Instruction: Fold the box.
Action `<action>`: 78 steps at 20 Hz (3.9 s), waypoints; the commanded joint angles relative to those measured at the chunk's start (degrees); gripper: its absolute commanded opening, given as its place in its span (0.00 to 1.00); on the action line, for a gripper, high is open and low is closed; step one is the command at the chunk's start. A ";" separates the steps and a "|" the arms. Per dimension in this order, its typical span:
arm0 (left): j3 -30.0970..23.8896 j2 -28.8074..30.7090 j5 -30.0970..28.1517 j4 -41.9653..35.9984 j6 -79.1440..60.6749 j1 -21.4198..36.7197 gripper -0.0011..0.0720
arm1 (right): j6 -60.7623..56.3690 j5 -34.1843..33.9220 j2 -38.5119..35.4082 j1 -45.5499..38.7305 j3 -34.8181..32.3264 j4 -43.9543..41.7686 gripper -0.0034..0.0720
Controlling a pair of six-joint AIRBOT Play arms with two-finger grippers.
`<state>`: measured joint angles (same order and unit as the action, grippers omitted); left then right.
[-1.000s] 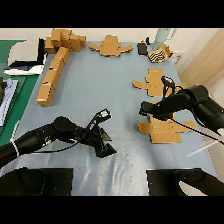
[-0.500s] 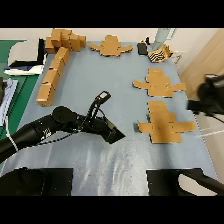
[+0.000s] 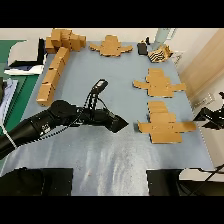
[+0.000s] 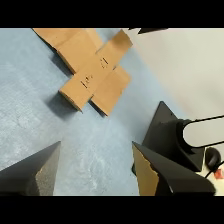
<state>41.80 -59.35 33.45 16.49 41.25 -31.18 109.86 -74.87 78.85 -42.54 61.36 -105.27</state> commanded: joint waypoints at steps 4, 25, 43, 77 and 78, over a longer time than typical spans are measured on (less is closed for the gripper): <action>0.52 0.00 0.00 0.00 4.87 0.20 0.93 | 10.10 -3.65 5.92 -1.33 2.29 -7.89 0.74; 0.52 0.28 16.74 -3.19 10.75 10.97 0.93 | 7.43 0.15 -3.15 28.70 -17.35 -30.21 0.05; 1.42 -7.56 29.38 0.92 18.43 23.21 0.74 | 13.81 6.05 -8.26 46.77 -25.20 -31.76 0.05; 3.87 -26.43 36.76 -1.46 7.34 28.76 0.83 | 13.16 27.04 -28.55 65.66 -36.26 -29.16 0.05; 3.87 -26.43 38.27 -1.16 6.71 28.83 0.82 | 13.14 27.50 -28.55 65.66 -36.26 -28.79 0.05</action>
<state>45.65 -85.52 67.53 16.43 50.70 -2.37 123.04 -48.80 50.35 22.87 25.15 -134.63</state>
